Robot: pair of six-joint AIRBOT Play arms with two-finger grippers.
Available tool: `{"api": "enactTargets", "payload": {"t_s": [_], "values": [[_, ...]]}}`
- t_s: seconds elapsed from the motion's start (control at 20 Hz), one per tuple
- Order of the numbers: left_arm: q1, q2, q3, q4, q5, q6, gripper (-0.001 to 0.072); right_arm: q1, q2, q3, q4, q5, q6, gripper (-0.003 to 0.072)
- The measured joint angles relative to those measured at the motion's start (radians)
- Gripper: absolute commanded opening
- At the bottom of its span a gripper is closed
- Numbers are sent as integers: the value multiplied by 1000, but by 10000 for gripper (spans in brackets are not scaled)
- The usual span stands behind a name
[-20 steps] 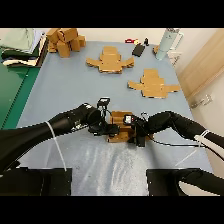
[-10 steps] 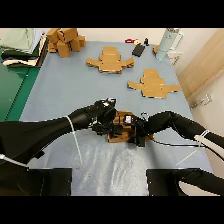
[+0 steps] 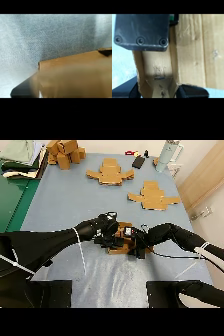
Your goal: Fold the box.
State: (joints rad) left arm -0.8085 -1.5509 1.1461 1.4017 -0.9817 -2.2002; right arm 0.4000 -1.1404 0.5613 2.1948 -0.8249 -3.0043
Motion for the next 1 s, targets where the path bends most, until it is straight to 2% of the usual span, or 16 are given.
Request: {"api": "enactTargets", "payload": {"t_s": [0.05,0.4,0.45,0.5,0.55,0.8,0.85,0.9,0.95,1.0], "values": [[-1,-1,0,0,-6,-3,17,0,0,0,0,0,0,503],[-2,-13,0,-12,-6,-19,18,0,0,0,-1,-5,0,503],[-2,-13,0,-16,-5,-19,37,0,0,0,-1,-4,0,503],[-2,-13,0,-22,-4,-18,272,0,0,0,-1,-3,0,503],[-2,-13,1,-34,7,-14,461,0,0,0,-2,-1,-5,503],[-2,-13,3,-55,14,-15,466,0,0,0,-1,1,0,503],[-2,-13,3,-55,12,-16,464,0,0,0,-1,1,0,503],[0,-13,8,-55,6,-18,297,0,0,0,0,1,0,503],[0,-13,8,-48,-3,-18,69,0,0,0,0,0,0,503],[2,-13,8,-39,-15,-18,16,0,0,0,0,1,0,503]]}}
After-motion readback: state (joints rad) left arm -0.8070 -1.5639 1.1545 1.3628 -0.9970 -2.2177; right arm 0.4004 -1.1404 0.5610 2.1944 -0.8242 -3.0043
